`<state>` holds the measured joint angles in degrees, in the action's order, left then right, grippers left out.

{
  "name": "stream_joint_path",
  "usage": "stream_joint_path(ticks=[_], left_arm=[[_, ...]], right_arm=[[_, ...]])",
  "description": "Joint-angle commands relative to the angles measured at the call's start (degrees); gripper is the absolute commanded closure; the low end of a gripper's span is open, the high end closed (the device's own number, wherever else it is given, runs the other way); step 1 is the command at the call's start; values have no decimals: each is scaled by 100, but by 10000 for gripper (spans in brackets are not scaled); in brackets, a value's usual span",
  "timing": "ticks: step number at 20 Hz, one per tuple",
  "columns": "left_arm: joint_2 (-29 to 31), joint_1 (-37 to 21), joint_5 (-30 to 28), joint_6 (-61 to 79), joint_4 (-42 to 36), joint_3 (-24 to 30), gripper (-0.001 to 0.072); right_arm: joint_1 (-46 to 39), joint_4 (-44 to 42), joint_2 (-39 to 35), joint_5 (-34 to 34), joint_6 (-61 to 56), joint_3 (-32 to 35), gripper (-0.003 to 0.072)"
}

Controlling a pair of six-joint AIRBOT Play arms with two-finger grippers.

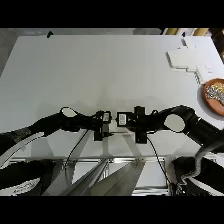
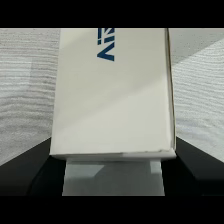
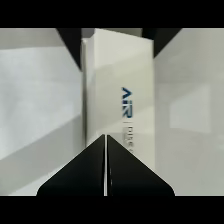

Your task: Fold the box and place the chain.

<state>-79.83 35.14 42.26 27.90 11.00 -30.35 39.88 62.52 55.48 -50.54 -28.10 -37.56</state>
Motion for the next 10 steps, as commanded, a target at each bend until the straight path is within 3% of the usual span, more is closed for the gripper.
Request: stream_joint_path(ticks=[1,10], left_arm=[[2,-2,-2,0,2,0,379],[2,-2,-2,0,2,0,379]], right_arm=[[-59,-323,160,-125,164,142,668],[-59,-304,293,63,164,251,668]])
